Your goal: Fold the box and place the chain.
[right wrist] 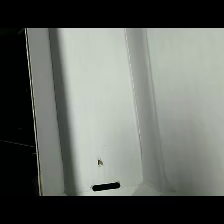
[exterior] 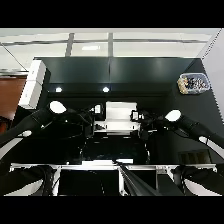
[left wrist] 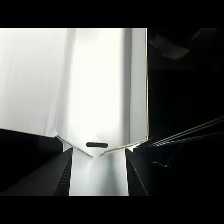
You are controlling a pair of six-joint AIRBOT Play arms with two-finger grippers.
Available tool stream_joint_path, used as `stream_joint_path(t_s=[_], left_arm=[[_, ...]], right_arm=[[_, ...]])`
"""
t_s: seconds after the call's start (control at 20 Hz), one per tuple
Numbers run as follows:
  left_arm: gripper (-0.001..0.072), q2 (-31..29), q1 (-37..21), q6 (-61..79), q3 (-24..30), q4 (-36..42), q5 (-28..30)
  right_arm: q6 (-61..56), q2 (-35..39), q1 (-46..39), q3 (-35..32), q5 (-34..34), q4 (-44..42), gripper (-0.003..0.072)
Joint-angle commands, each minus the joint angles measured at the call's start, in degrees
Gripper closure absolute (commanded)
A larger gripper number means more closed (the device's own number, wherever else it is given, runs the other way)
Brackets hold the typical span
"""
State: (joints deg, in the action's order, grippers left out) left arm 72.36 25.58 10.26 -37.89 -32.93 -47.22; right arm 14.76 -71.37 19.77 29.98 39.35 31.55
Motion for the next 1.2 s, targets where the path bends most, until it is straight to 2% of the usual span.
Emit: stream_joint_path(t_s=[0.0, 0.05, 0.15, 0.2, 0.3, 0.4, 0.6, 0.65, 0.7, 0.75, 0.8, 0.9, 0.95, 1.0, 1.1, 1.15], left_arm=[[0.0321, 0.1, 1.7, 0.0, 0.0, 0.4, 1.9], [0.0324, 0.2, 2.3, 0.0, 0.0, 0.4, 2.4], [0.0441, 1.0, 3.4, -0.2, 0.0, 0.5, 3.8], [0.0442, 1.6, 3.7, -0.9, 0.0, 1.1, 4.2], [0.0443, 3.8, 3.7, -6.5, 0.0, 7.9, 4.8], [0.0443, 5.6, 4.5, -4.9, 0.0, 13.1, 5.0], [0.0446, 6.6, 5.8, -3.0, -0.2, 13.0, 5.3], [0.0539, 6.6, 5.8, -3.0, -0.2, 12.8, 5.3], [0.0543, 6.6, 5.8, -3.0, -0.2, 12.8, 5.4], [0.0454, 6.6, 5.8, -3.0, -0.2, 12.8, 5.5], [0.0307, 6.6, 5.8, -3.0, -0.2, 12.8, 5.5], [0.0293, 6.6, 5.8, -3.0, -0.2, 12.4, 5.9], [0.0383, 6.6, 5.8, -3.1, -0.2, 12.4, 6.3], [0.0438, 6.6, 5.8, -3.1, -0.2, 12.2, 6.3], [0.0357, 6.5, 5.8, -3.1, -0.2, 12.2, 6.3], [0.0497, 6.1, 5.7, -3.2, -0.3, 11.3, 6.3]], right_arm=[[0.0, 0.0, 0.1, 0.0, -0.1, 0.1, 0.0206], [0.0, 0.0, 0.1, 0.0, -0.1, 0.0, 0.0206], [0.0, 0.0, 0.1, 0.0, -0.1, 0.0, 0.0206], [0.0, 0.0, 0.1, 0.0, -0.1, 0.0, 0.0206], [0.0, 0.0, 0.1, 0.0, -0.1, 0.0, 0.0205], [0.0, 0.0, 0.1, 0.0, -0.1, 0.0, 0.0206], [0.0, 0.0, 0.1, 0.0, -0.1, 0.0, 0.0206], [0.0, 0.0, 0.1, 0.0, -0.1, 0.0, 0.0206], [0.0, 0.0, 0.1, 0.0, -0.1, 0.0, 0.0206], [0.0, 0.0, 0.1, 0.0, -0.1, 0.0, 0.0206], [0.0, 0.0, 0.1, 0.0, -0.1, 0.0, 0.0206], [0.0, 0.0, 0.1, 0.0, -0.1, 0.0, 0.0206], [0.0, 0.0, 0.1, 0.0, -0.1, 0.0, 0.0206], [0.0, 0.0, 0.1, 0.0, -0.1, 0.0, 0.0206], [0.0, 0.0, 0.1, 0.0, -0.1, 0.0, 0.0206], [0.0, 0.0, 0.1, 0.0, -0.1, 0.0, 0.0206]])
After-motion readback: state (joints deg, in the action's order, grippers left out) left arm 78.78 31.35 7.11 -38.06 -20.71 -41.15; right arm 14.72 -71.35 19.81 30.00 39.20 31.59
